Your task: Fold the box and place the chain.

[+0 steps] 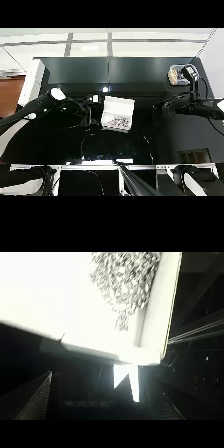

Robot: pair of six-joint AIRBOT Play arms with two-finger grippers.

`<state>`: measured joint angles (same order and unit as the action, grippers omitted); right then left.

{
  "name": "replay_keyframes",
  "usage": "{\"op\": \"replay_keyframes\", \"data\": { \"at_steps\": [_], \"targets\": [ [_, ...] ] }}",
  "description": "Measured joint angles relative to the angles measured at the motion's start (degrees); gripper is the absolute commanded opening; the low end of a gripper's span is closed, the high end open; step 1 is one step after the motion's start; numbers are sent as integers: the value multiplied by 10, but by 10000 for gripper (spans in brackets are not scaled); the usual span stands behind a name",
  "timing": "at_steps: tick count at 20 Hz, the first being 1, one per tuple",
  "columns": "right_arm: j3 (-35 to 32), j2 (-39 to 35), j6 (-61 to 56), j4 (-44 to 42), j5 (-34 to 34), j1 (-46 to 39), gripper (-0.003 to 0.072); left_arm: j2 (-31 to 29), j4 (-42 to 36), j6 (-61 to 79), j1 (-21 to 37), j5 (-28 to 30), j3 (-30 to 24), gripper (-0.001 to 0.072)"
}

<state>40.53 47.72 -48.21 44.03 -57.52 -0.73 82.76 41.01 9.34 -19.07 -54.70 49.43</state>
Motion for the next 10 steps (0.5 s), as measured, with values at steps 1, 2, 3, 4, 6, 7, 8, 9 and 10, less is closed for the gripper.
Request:
{"op": "replay_keyframes", "data": {
  "at_steps": [1, 2, 3, 4, 6, 7, 8, 9, 10],
  "targets": [
    [0, 0, 0, 0, 0, 0, 423, 7, -3, 3, -4, -3, 5, 713],
    [0, 0, 0, 0, 1, 0, 423, 12, -4, 4, -7, -6, 10, 713],
    [0, 0, 0, 0, 1, 0, 423, 18, -6, 7, -11, -9, 15, 713],
    [0, 0, 0, 0, 1, 0, 423, 22, -8, 8, -14, -10, 19, 712],
    [0, 0, 0, 0, 2, 0, 423, 28, -10, 9, -21, -12, 25, 712],
    [0, 0, 0, 0, 2, 0, 423, 30, -12, 10, -25, -12, 27, 712],
    [0, 0, 0, 0, 2, 0, 423, 31, -14, 10, -29, -12, 29, 712],
    [0, 0, 0, 0, 2, 0, 423, 32, -13, 10, -34, -13, 29, 712],
    [0, 0, 0, 0, 2, 0, 423, 33, -12, 11, -38, -12, 30, 712]
  ]
}}
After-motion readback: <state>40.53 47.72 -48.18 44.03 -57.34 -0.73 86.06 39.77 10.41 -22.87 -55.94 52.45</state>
